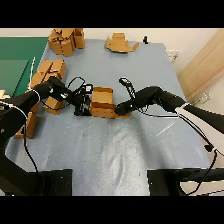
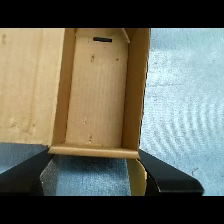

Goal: Fold the box.

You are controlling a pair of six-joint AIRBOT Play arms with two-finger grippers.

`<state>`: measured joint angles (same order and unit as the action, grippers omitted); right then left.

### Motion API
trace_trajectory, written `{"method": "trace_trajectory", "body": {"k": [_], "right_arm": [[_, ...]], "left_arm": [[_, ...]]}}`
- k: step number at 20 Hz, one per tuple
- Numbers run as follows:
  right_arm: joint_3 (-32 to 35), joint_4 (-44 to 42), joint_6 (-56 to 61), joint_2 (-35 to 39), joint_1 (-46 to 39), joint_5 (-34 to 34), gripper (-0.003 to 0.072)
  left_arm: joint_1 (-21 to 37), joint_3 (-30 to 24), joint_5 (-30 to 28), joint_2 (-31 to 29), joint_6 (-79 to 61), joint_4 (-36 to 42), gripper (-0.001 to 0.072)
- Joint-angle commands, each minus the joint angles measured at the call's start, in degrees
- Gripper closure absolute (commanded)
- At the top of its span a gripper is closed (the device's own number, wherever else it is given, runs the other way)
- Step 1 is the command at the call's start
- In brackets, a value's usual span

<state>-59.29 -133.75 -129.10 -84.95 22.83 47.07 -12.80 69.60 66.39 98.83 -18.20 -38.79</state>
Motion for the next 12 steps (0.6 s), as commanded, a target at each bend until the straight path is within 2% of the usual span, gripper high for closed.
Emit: {"method": "trace_trajectory", "body": {"k": [1,4,6,7,8,9,12], "right_arm": [[-0.04,5.46,0.26,0.83,-1.11,1.88,0.068],[-0.04,14.86,2.03,4.15,-2.16,2.99,0.068],[-0.04,15.54,-2.29,5.77,-2.27,-0.09,0.0678],[-0.11,15.15,-7.13,5.86,-2.16,-0.57,0.055],[-0.11,14.25,-13.42,5.73,-2.01,-0.55,0.0191],[-0.11,13.57,-18.36,5.62,-1.77,-0.5,0.013],[-0.11,10.97,-34.51,5.11,-0.46,-0.61,0.0126]], "left_arm": [[-0.02,0.02,-0.02,-0.04,0.07,0.02,0.0187],[-0.02,0.02,-0.04,-0.04,0.07,0.02,0.0187],[-0.02,0.02,-0.04,-0.04,0.07,0.0,0.0187],[-0.02,0.02,-0.04,-0.04,0.07,0.0,0.0187],[-0.02,0.02,-0.04,-0.04,0.07,0.02,0.0187],[-0.02,0.02,-0.04,-0.04,0.07,0.02,0.0187],[-0.02,0.02,-0.02,-0.04,0.07,0.0,0.0187]]}}
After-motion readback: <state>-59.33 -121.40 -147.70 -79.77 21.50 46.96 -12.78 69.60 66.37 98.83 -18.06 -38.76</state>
